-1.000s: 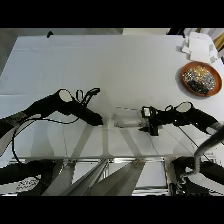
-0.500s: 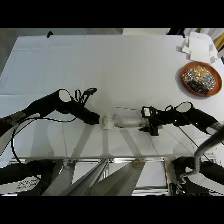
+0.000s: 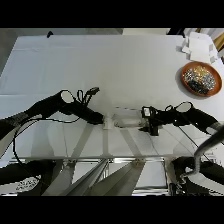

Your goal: Fold the box and place the chain.

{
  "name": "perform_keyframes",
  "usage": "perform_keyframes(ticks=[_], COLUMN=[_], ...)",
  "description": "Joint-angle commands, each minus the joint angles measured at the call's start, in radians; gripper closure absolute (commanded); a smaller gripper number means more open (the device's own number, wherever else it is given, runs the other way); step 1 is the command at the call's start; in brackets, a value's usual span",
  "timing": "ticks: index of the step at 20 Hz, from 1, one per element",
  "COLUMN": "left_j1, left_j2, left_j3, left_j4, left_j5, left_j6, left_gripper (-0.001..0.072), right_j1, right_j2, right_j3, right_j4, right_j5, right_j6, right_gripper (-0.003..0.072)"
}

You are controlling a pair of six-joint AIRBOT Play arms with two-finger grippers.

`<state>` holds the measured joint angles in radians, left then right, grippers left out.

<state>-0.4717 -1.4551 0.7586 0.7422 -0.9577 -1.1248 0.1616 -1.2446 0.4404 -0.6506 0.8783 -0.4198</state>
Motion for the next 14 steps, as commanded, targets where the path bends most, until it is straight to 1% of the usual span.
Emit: perform_keyframes(ticks=[1, 5, 9, 10, 11, 12, 14], left_j1=[-0.009, -0.047, -0.047, -0.047, -0.048, -0.048, -0.05], left_j2=[-0.008, -0.025, 0.027, 0.045, 0.06, 0.073, 0.084], left_j3=[0.0, 0.0, 0.0, 0.0, 0.0, 0.0, 0.0], left_j4=[-0.02, -0.032, -0.07, -0.077, -0.082, -0.087, -0.109], left_j5=[0.008, 0.025, 0.028, 0.029, 0.032, 0.036, 0.039], left_j6=[0.006, 0.006, 0.006, 0.006, 0.006, 0.006, 0.006], left_gripper=[0.0707, 0.0707, 0.0696, 0.0666, 0.0615, 0.0594, 0.0582], right_j1=[0.0, 0.0, 0.0, 0.0, 0.0, 0.0, 0.0], right_j2=[0.0, 0.0, 0.0, 0.0, 0.0, 0.0, 0.0], right_j3=[0.0, 0.0, 0.0, 0.0, 0.0, 0.0, 0.0], right_j4=[0.0, 0.0, 0.0, 0.0, 0.0, 0.0, 0.0], right_j5=[0.0, 0.0, 0.0, 0.0, 0.0, 0.0, 0.0], right_j6=[0.0, 0.0, 0.0, 0.0, 0.0, 0.0, 0.0], right_gripper=[0.028, 0.028, 0.028, 0.028, 0.028, 0.028, 0.028])
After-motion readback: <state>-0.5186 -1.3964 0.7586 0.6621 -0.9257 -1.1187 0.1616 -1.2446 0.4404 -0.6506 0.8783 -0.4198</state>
